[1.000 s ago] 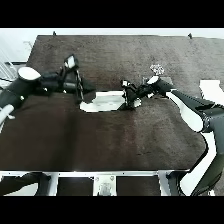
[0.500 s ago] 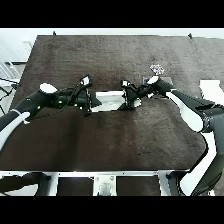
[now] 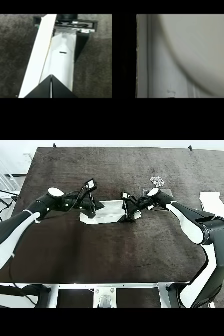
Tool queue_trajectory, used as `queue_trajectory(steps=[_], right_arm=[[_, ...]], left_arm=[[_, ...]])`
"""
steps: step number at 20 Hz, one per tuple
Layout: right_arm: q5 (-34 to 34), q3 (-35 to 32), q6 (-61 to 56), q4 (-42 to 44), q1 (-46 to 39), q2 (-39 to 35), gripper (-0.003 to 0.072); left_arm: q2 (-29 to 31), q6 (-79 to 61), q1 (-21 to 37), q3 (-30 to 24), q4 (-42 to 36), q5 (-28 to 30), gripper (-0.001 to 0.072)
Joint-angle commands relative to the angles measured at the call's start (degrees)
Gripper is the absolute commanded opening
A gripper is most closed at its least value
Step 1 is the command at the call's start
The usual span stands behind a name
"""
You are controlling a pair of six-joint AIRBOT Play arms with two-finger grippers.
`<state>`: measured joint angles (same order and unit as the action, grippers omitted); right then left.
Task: Fold the box and place the chain.
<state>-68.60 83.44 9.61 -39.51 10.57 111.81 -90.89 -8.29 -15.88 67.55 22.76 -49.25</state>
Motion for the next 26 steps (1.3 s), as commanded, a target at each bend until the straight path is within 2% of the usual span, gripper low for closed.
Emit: queue_trajectory(steps=[1, 6, 20, 26], right_arm=[[0.0, 0.0, -0.02, 0.02, 0.02, -0.02, 0.0579], [0.0, 0.0, -0.02, 0.02, 0.02, -0.02, 0.0579], [0.0, 0.0, -0.02, 0.02, 0.02, -0.02, 0.0579], [0.0, 0.0, 0.0, 0.02, 0.02, -0.02, 0.0579]], left_arm=[[-2.84, 0.9, 0.15, 3.76, 1.46, 2.99, 0.0018], [-4.31, 2.34, 0.15, 6.75, 4.17, 8.41, 0.0017], [-10.16, 6.86, 0.09, 8.39, 8.41, 5.86, 0.0017], [-10.34, 7.85, 0.09, 8.39, 9.97, 5.27, 0.0018]])
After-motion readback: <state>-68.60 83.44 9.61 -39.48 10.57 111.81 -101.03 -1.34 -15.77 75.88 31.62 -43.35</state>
